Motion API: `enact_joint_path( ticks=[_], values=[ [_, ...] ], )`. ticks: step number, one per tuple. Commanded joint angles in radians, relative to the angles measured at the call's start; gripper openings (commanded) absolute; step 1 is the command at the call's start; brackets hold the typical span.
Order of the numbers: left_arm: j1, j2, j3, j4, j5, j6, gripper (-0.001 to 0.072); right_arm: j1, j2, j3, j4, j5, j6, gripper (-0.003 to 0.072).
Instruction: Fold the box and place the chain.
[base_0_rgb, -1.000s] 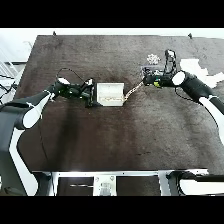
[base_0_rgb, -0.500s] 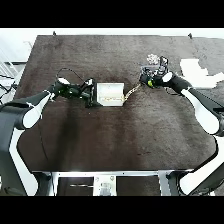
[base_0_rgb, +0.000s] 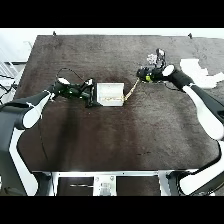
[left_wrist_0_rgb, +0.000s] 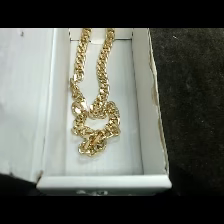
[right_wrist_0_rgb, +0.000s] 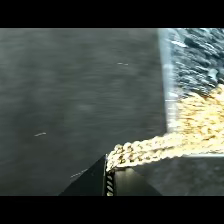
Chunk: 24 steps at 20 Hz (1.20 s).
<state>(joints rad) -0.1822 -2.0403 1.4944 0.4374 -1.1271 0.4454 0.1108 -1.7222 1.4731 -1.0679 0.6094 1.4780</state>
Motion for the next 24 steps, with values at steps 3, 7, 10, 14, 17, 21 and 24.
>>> enact_joint_path(
  ticks=[3, 7, 10, 14, 17, 21, 24],
  values=[
    [0.0, 0.001, 0.0, 0.0, 0.0, 0.0, 0.0355, 0.09, 0.325, 0.001, -0.148, 0.164, 0.0, 0.0007],
    [0.0, 0.001, 0.0, 0.0, 0.0, 0.0, 0.0355, 0.186, 0.494, 0.001, -0.296, 0.176, 0.098, 0.0007],
    [0.0, 0.001, 0.0, 0.0, 0.0, 0.0, 0.0355, 0.247, 0.529, 0.001, -0.323, 0.2, 0.128, 0.0007],
    [0.0, 0.001, 0.0, 0.0, -0.001, 0.0, 0.0355, 0.334, 0.529, 0.001, -0.324, 0.223, 0.138, 0.0007],
    [0.0, 0.001, 0.0, 0.0, -0.001, 0.0, 0.0355, 0.38, 0.529, -0.009, -0.323, 0.229, 0.146, 0.0007],
    [0.0, 0.001, 0.0, 0.0, -0.001, 0.0, 0.0355, 0.418, 0.513, -0.077, -0.321, 0.2, 0.189, 0.0007],
    [0.0, 0.001, 0.0, 0.0, -0.001, 0.0, 0.0355, 0.446, 0.476, -0.143, -0.313, 0.121, 0.225, 0.0007]
  ],
)
